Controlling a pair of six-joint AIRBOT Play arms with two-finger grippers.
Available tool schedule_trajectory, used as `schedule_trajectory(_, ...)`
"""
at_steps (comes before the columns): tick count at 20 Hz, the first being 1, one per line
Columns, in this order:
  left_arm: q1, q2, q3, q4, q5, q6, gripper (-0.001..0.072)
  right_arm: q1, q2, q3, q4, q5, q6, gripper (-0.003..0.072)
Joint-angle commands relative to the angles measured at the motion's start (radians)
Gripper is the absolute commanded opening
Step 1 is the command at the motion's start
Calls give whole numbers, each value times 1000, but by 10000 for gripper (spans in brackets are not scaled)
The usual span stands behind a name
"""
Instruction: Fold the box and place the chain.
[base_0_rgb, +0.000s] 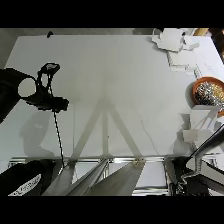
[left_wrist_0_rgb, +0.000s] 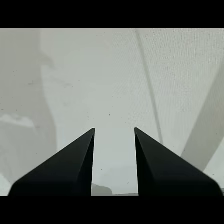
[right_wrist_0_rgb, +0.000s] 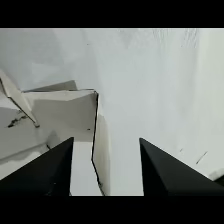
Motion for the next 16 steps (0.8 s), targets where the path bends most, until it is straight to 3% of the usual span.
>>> schedule_trajectory(1, 1, 1, 0, 0, 0, 0, 273, -14, -43, 1, -16, 0, 5, 197)
schedule_trajectory(2, 1, 1, 0, 0, 0, 0, 273, -11, -41, 1, -13, 30, 4, 39)
schedule_trajectory(3, 1, 1, 0, 0, 0, 0, 273, -2, -34, 1, -13, 64, 1, 21)
schedule_trajectory(7, 1, 1, 0, 0, 0, 0, 273, 187, 94, 1, 27, 132, 9, 21)
schedule_trajectory(13, 1, 1, 0, 0, 0, 0, 273, 524, 301, -18, 518, 285, 55, 20)
schedule_trajectory(16, 1, 1, 0, 0, 0, 0, 273, 671, 390, -67, 617, 309, 85, 20)
